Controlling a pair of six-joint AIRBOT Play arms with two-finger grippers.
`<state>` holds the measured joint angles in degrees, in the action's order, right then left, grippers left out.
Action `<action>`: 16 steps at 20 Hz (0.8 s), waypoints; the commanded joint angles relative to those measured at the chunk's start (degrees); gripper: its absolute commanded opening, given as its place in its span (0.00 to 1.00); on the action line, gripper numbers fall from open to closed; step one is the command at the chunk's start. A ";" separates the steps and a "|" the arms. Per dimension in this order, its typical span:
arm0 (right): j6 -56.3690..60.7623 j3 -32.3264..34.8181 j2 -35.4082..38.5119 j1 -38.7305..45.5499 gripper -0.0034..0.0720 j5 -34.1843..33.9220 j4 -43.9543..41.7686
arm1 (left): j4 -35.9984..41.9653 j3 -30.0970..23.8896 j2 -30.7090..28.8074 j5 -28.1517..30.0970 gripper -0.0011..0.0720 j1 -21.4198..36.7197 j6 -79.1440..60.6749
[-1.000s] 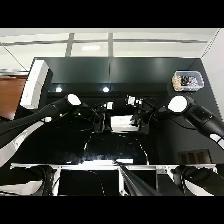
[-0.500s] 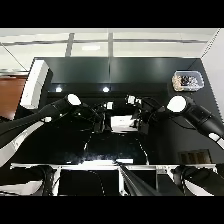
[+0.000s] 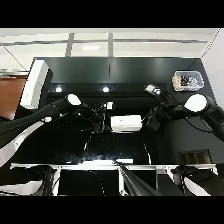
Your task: Fold the box and place the chain.
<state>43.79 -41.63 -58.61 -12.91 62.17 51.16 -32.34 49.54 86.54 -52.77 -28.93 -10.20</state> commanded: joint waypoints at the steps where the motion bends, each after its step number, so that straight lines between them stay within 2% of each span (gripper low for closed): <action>1: 4.94 5.22 0.55 8.70 0.06 4.15 -17.90 | -0.02 0.04 0.00 0.00 0.68 -0.02 -0.02; 3: 3.58 7.28 -0.04 10.58 0.05 3.58 -29.92 | -0.02 0.04 0.00 0.04 0.68 -0.02 -0.02; 5: 5.73 7.37 -2.78 10.08 0.05 3.85 -33.51 | -0.02 0.04 0.00 0.02 0.68 -0.02 -0.02; 10: 7.28 7.37 -11.15 6.12 0.05 1.84 -32.20 | -0.02 0.04 0.00 0.04 0.68 -0.02 -0.02; 16: 8.81 7.45 -12.37 5.88 0.05 -1.88 -26.18 | 0.00 0.04 0.00 0.02 0.68 -0.02 -0.04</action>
<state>51.51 -34.26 -70.22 -6.70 61.93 21.89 -32.36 49.54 86.54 -52.73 -28.93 -10.33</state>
